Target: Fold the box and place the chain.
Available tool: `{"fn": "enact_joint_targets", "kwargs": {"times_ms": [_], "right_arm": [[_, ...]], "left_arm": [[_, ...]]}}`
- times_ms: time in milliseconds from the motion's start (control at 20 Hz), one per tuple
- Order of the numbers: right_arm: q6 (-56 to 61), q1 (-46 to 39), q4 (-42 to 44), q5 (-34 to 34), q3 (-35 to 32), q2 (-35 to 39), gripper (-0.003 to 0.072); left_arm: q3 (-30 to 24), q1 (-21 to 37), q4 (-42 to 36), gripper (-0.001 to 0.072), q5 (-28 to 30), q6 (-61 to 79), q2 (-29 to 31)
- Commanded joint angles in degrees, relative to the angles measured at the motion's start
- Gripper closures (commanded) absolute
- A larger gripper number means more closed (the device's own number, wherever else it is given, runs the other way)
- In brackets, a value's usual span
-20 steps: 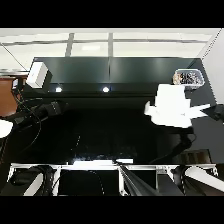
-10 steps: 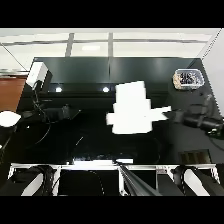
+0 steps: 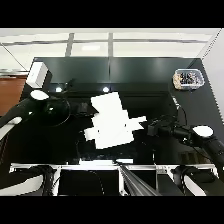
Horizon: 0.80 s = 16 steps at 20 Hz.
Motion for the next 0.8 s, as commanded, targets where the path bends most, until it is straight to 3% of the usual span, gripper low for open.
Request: {"fn": "enact_joint_targets", "kwargs": {"times_ms": [0,200,250,300,450,600,750], "right_arm": [[-0.09,3.37,0.63,-2.67,-0.26,0.15,0.0671],[-0.09,3.37,0.63,-2.67,-0.26,0.15,0.0671],[-0.07,3.37,0.61,-2.67,-0.26,0.15,0.0671],[-0.07,3.37,0.61,-2.69,-0.24,0.15,0.0671],[-0.09,3.37,0.59,-2.69,-0.26,0.15,0.0671],[-0.07,3.37,0.59,-2.69,-0.26,0.15,0.0671],[-0.07,3.37,0.59,-2.67,-0.26,0.15,0.0671]], "left_arm": [[6.78,-1.55,0.59,-0.0005,-7.91,4.26,-9.53],[11.13,-1.55,1.22,0.0021,-22.60,13.22,-16.65],[11.78,-1.57,2.16,0.0101,-23.61,14.56,-17.46],[12.00,-1.90,3.15,0.0161,-23.12,15.96,-17.57],[12.09,-3.85,3.91,0.0207,-21.07,20.09,-17.57],[12.09,-4.26,3.91,0.0359,-18.71,21.59,-17.57],[12.09,-4.13,4.92,0.0379,-18.97,21.84,-17.57]]}}
